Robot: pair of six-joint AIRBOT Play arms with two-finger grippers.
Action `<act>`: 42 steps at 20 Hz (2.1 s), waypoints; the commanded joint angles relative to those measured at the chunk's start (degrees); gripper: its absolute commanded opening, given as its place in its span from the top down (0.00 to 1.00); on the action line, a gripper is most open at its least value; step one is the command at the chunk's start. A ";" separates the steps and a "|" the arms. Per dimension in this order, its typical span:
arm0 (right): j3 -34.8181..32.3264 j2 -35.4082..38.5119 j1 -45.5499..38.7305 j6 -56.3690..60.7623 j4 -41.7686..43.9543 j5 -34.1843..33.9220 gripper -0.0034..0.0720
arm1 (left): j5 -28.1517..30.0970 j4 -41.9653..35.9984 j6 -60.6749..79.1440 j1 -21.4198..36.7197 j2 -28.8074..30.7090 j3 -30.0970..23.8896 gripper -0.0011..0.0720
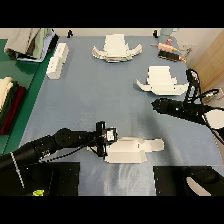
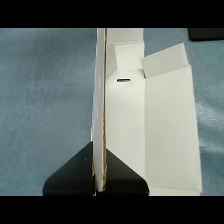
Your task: Fold the box.
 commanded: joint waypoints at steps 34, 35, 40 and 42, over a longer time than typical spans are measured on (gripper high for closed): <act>-7.85 13.55 41.22 -16.44 -5.49 28.63 0.73 | -1.31 -0.09 -5.55 -0.02 0.02 0.00 0.96; -8.02 12.48 44.39 -17.53 -10.67 26.97 0.34 | -1.29 -0.11 -5.55 -0.02 0.04 0.00 0.96; -8.20 1.07 51.10 -21.07 -22.71 22.36 0.16 | -1.29 -0.11 -5.55 -0.02 0.02 0.00 0.96; -8.20 -4.11 53.33 -20.72 -24.17 19.17 0.16 | -1.29 -0.11 -5.55 -0.02 0.04 0.00 0.96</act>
